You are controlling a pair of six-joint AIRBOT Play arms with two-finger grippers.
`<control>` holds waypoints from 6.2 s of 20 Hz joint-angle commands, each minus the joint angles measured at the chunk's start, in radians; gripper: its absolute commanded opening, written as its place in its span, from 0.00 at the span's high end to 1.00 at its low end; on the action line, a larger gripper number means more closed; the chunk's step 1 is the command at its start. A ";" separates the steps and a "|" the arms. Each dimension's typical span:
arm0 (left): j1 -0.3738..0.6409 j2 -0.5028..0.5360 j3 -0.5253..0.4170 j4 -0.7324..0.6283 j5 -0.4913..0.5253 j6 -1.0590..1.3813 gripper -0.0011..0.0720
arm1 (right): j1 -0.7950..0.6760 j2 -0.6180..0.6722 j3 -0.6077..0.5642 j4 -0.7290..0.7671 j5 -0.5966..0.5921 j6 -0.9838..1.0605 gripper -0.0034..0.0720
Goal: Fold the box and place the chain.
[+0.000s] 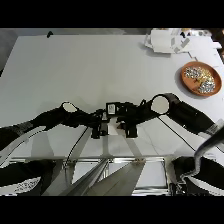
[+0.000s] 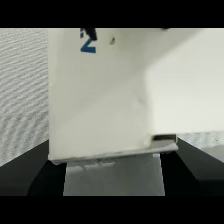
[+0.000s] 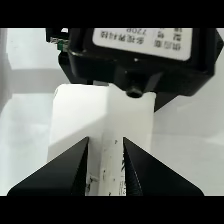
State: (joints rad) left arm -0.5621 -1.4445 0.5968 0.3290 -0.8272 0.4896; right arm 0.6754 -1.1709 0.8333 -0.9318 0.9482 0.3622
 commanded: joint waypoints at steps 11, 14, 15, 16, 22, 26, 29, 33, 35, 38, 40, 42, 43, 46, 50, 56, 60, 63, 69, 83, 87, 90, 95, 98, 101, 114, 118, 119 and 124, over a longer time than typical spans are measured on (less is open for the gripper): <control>0.000 0.001 0.000 0.000 0.000 0.000 0.78 | 0.083 0.021 -0.052 -0.122 -0.105 0.026 0.61; 0.000 0.001 0.000 0.000 0.000 0.000 0.78 | 0.092 0.021 -0.053 -0.204 -0.152 0.128 0.62; 0.000 0.001 0.000 0.000 0.000 0.000 0.78 | 0.092 0.021 -0.053 -0.226 -0.161 0.154 0.63; 0.000 0.001 0.000 0.000 0.000 0.000 0.78 | 0.092 0.021 -0.053 -0.243 -0.160 0.170 0.64; 0.000 0.001 0.000 0.000 0.000 0.000 0.78 | 0.092 0.030 -0.052 -0.253 -0.145 0.188 0.72; 0.000 0.001 0.000 0.000 0.000 0.000 0.78 | 0.092 0.061 -0.053 -0.257 -0.149 0.188 0.73; 0.000 0.001 0.000 0.000 0.000 0.000 0.78 | 0.092 0.061 -0.053 -0.258 -0.167 0.188 0.74; 0.000 0.001 0.000 0.000 0.000 0.000 0.78 | 0.090 0.061 -0.063 -0.246 -0.166 0.188 0.74; 0.000 0.001 0.000 0.000 0.000 0.000 0.78 | 0.090 0.061 -0.085 -0.237 -0.167 0.188 0.74; 0.000 0.001 0.000 0.000 0.000 0.000 0.78 | 0.090 0.061 -0.105 -0.209 -0.158 0.188 0.73; 0.000 0.001 0.000 0.000 0.000 0.000 0.78 | 0.090 0.061 -0.104 -0.185 -0.153 0.187 0.70; 0.000 0.001 0.000 0.000 0.000 0.000 0.78 | 0.090 0.061 -0.105 -0.180 -0.146 0.187 0.59; 0.000 0.001 0.000 0.000 0.000 0.000 0.78 | 0.090 0.061 -0.104 -0.176 -0.140 0.187 0.51; 0.000 0.001 0.000 0.000 0.000 0.000 0.78 | 0.090 0.063 -0.104 -0.159 -0.117 0.180 0.50; 0.000 0.001 0.000 0.000 0.000 0.000 0.78 | 0.090 0.104 -0.104 -0.158 -0.116 0.180 0.42; 0.000 0.001 0.000 0.000 0.000 0.000 0.78 | 0.090 0.151 -0.104 -0.159 -0.119 0.181 0.77; 0.000 0.001 0.000 0.000 0.000 0.000 0.78 | 0.090 0.098 -0.105 -0.159 -0.126 0.192 0.92; 0.000 0.001 0.000 0.000 0.000 0.000 0.78 | 0.090 0.065 -0.105 -0.136 -0.116 0.191 0.92; 0.000 0.001 0.000 0.000 0.000 0.000 0.78 | 0.090 0.065 -0.106 -0.129 -0.069 0.191 0.92; 0.000 0.001 0.000 0.000 0.000 0.000 0.78 | 0.090 0.055 -0.183 -0.125 -0.148 0.191 0.92; 0.000 0.001 0.000 0.000 0.000 0.000 0.78 | 0.090 0.055 -0.183 -0.108 -0.149 0.192 0.92; 0.000 0.001 0.000 0.000 0.000 0.000 0.78 | 0.072 0.084 -0.154 -0.125 -0.143 0.271 0.92; 0.000 0.001 0.000 0.000 0.000 0.000 0.78 | -0.092 0.230 -0.007 -0.261 0.073 0.614 0.92; 0.000 0.001 0.000 0.000 0.000 0.000 0.78 | -0.221 0.304 0.000 -0.413 0.315 0.818 0.92; 0.000 0.001 0.000 0.000 0.000 0.000 0.78 | -0.383 0.311 -0.032 -0.464 0.520 0.893 0.92; 0.000 0.001 0.000 0.000 0.000 0.000 0.78 | -0.623 0.314 -0.217 -0.529 0.477 1.141 0.92; -0.001 0.001 0.000 -0.001 -0.003 0.000 0.78 | -0.623 0.314 -0.217 -0.529 0.477 1.141 0.92; 0.000 0.001 0.000 0.000 -0.008 0.000 0.78 | -0.623 0.314 -0.217 -0.530 0.477 1.141 0.92; 0.000 0.001 0.000 -0.006 -0.013 0.000 0.80 | -0.623 0.314 -0.217 -0.530 0.477 1.141 0.92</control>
State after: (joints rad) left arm -0.5625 -1.4445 0.5968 0.3283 -0.8318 0.4896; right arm 0.0536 -0.8581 0.6170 -1.4612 1.4242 1.5005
